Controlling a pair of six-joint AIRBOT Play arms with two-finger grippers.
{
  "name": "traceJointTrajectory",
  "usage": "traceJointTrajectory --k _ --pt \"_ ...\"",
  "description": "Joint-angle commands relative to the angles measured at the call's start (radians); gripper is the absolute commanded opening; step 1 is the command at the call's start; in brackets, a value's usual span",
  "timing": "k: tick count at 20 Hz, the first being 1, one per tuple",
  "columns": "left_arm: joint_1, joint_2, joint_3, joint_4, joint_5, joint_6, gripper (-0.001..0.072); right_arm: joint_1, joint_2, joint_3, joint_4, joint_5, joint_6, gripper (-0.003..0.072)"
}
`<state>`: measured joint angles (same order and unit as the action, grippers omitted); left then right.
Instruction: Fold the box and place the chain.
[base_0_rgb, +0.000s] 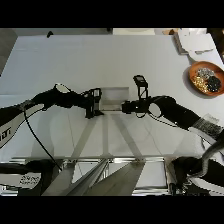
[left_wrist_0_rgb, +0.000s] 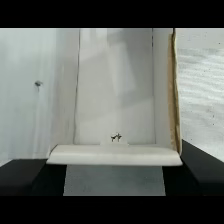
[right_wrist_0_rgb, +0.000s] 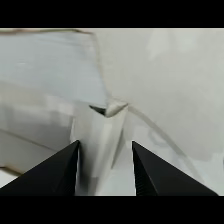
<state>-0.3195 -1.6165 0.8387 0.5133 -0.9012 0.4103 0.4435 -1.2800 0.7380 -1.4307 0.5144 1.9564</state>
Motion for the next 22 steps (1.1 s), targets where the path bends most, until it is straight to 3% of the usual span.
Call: traceJointTrajectory --k 1,15,22 --pt "0.000 -0.001 0.000 0.000 0.000 0.000 0.0212 0.006 0.000 0.001 -0.206 0.025 0.245 0.0357" --pt "0.000 -0.001 0.000 0.000 0.000 0.000 0.0212 0.029 -0.013 0.077 -0.219 0.124 0.246 0.0356" --pt "0.000 -0.001 0.000 0.000 0.000 0.000 0.0212 0.081 -0.114 0.166 -0.269 0.214 0.251 0.0322"
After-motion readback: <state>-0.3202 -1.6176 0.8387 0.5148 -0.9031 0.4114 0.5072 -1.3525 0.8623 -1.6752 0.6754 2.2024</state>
